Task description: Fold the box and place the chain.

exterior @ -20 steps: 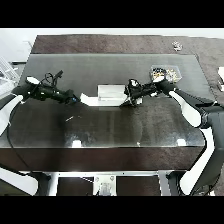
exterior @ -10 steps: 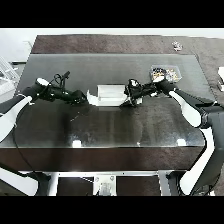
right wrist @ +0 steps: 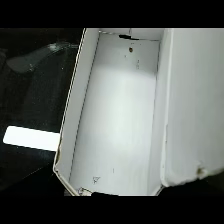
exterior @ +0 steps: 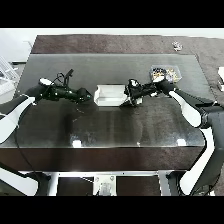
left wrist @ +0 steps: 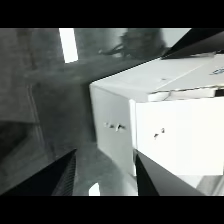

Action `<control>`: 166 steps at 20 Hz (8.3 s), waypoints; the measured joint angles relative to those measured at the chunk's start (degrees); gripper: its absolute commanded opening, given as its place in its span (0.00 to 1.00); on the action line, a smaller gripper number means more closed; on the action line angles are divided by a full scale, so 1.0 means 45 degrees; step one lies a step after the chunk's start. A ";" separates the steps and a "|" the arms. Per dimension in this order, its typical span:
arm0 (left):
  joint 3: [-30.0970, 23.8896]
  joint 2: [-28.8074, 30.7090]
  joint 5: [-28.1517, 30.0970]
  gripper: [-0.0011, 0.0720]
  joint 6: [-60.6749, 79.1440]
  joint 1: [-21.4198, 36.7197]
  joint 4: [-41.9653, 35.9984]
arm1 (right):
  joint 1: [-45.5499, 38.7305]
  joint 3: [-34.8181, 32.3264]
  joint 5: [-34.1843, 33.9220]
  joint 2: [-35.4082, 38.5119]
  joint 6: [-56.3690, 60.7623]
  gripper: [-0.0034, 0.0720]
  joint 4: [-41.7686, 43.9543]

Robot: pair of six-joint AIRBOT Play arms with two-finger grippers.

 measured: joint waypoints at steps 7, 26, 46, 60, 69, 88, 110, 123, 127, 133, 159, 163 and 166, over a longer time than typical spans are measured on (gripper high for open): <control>0.0000 0.0000 -0.0097 0.59 0.0578 -0.0049 -0.1001 | 0.0000 0.0000 0.0000 0.0000 0.0000 0.82 -0.0005; 0.0287 0.0034 -0.0131 0.59 -0.2055 -0.0641 -0.0461 | 0.0000 0.0000 0.0000 0.0000 0.0000 0.82 0.0000; 0.2531 0.0053 -0.0617 0.59 -0.6436 -0.1855 0.4221 | 0.0000 0.0000 0.0000 0.0000 0.0000 0.82 -0.0005; 0.3099 -0.0029 -0.0248 0.59 -0.6999 -0.2283 0.4765 | 0.0000 0.0000 0.0000 0.0000 0.0000 0.82 -0.0005; 0.4255 -0.0767 -0.1171 0.59 -0.7660 -0.2691 0.5440 | 0.0000 0.0000 0.0005 0.0000 0.0000 0.82 -0.0010; 0.5527 -0.1501 -0.1807 0.59 -0.9384 -0.3342 0.7062 | -0.0005 0.0000 0.0005 0.0000 0.0015 0.82 -0.0010; 0.6130 -0.1617 -0.2948 0.59 -1.0210 -0.3288 0.7888 | 0.0000 0.0000 -0.0010 0.0000 -0.0015 0.82 0.0005; 0.6222 -0.1593 -0.2725 0.62 -0.9447 -0.3177 0.7397 | 0.0000 0.0000 -0.0005 0.0000 0.0005 0.82 0.0000; 0.6222 -0.1593 -0.2866 0.62 -0.9423 -0.3177 0.7393 | 0.0000 0.0000 -0.0005 0.0000 0.0005 0.82 0.0000; 0.6222 -0.1593 -0.3259 0.62 -0.9675 -0.3177 0.7533 | 0.0000 0.0000 0.0010 0.0000 0.0000 0.82 -0.0005; 0.6227 -0.1749 -0.3099 0.82 -0.9884 -0.3337 0.7689 | 0.0000 0.0000 0.0005 0.0000 0.0000 0.82 -0.0005; 0.6227 -0.1846 -0.3026 0.82 -1.0083 -0.3361 0.7747 | 0.0000 0.0000 0.0005 0.0000 0.0005 0.82 -0.0005; 0.6232 -0.1933 -0.2885 0.82 -1.0273 -0.3453 0.7800 | 0.0000 0.0000 0.0000 0.0000 0.0005 0.82 -0.0005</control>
